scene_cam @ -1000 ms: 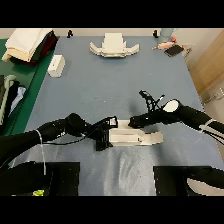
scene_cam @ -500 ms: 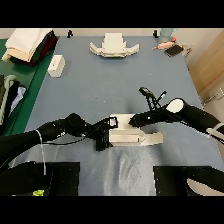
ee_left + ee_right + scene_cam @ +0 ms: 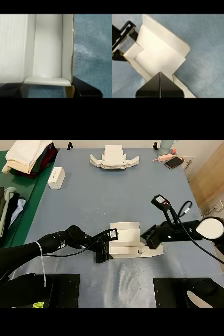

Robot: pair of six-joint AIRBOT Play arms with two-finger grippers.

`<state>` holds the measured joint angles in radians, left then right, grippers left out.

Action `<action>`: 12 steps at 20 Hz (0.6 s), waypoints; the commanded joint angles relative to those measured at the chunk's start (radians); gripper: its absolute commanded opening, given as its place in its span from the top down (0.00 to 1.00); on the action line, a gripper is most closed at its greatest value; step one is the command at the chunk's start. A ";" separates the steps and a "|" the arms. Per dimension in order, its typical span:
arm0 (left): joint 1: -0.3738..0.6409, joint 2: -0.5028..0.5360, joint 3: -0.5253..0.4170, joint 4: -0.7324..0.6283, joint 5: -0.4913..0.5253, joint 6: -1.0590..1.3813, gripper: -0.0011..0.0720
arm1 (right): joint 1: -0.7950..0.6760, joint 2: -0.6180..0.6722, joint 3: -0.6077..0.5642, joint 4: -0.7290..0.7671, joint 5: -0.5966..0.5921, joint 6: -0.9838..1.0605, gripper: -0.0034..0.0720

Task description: Fold the box.

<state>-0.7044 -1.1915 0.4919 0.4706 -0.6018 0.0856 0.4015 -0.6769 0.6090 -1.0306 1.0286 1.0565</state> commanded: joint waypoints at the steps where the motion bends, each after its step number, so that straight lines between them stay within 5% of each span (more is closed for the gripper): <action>1: 0.000 0.000 -0.001 0.001 0.000 0.000 0.27 | 0.000 0.134 -0.077 -0.038 0.137 -0.116 0.95; 2: 0.000 0.000 -0.001 0.001 0.000 0.000 0.27 | 0.000 0.164 -0.116 -0.041 0.150 -0.167 0.91; 4: 0.000 0.000 -0.001 0.001 0.000 0.000 0.27 | 0.000 0.201 -0.182 -0.087 0.104 -0.257 0.51; 5: 0.000 0.000 -0.001 0.001 0.000 0.000 0.27 | 0.000 0.206 -0.210 -0.137 0.065 -0.319 0.41; 9: 0.000 0.000 -0.001 0.001 0.000 0.000 0.27 | 0.000 0.174 -0.266 -0.217 -0.107 -0.614 0.28; 12: 0.000 0.000 -0.001 0.001 0.000 0.000 0.27 | 0.000 0.076 -0.266 -0.167 -0.186 -0.723 0.28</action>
